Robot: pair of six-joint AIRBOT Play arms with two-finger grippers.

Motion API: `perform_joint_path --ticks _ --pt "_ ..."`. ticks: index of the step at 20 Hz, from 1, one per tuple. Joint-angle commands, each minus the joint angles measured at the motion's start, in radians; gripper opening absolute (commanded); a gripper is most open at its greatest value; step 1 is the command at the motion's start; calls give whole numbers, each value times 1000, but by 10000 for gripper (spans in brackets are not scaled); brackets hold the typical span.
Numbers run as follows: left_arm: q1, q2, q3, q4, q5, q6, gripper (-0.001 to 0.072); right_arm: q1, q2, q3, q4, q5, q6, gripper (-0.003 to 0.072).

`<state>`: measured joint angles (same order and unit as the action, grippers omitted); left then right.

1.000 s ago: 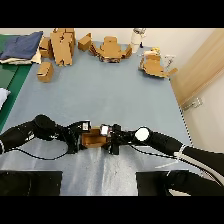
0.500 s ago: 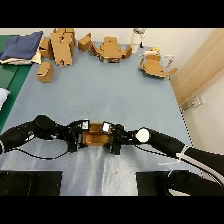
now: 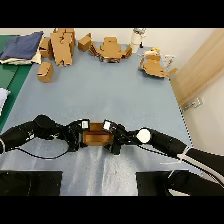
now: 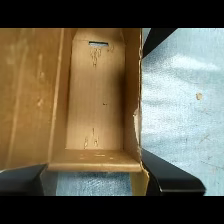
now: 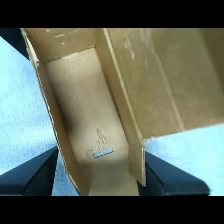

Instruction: Fold the box.

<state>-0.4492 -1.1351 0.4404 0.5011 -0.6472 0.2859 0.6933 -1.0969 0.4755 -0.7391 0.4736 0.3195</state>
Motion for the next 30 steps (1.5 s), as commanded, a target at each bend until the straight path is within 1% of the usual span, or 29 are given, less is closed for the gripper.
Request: perform_joint_path --ticks 1,3,5,8,10,13,16,17,18,19,20,21,22,23,24,27,28,29,30 --pt "0 -8 -1 4 0 1 470 0 36 0 -23 1 23 715" --pt "0 -8 -1 4 1 1 470 0 76 0 -95 5 104 714" --pt "0 -8 -1 4 1 1 470 -1 105 0 -230 22 221 715" --pt "0 -8 -1 4 1 1 470 -1 121 0 -376 94 356 715" --pt "0 -8 -1 4 1 1 470 -1 135 1 -403 131 422 714" --pt "0 -8 -1 4 1 1 470 -1 194 1 -465 139 541 714" --pt "0 -8 -1 4 1 1 470 -2 288 1 -626 156 826 713" --pt "0 -8 -1 4 1 1 470 -2 323 1 -673 159 953 690" --pt "0 -8 -1 4 0 1 470 -2 353 1 -686 161 1072 436" --pt "0 -8 -1 4 0 0 470 -2 382 1 -686 162 1202 55" --pt "0 -8 -1 4 0 1 470 -2 394 1 -686 153 1337 1" --pt "0 -8 -1 4 0 1 470 -2 389 3 -683 148 1433 0" --pt "0 -8 -1 4 0 1 470 -2 374 8 -648 150 1461 -2" --pt "0 -8 -1 4 1 1 470 -2 349 19 -568 149 1459 -3" --pt "0 -8 -1 4 1 1 470 -2 318 35 -483 150 1412 -4" --pt "0 -8 -1 4 0 1 470 -3 208 124 -185 151 1146 -4" --pt "0 -8 -1 4 0 1 470 -3 174 156 -121 155 1080 -4" --pt "0 -8 -1 4 1 1 470 -6 140 188 -92 171 1036 -3" --pt "0 -8 -1 4 0 1 470 -15 108 214 -95 195 1032 -4"
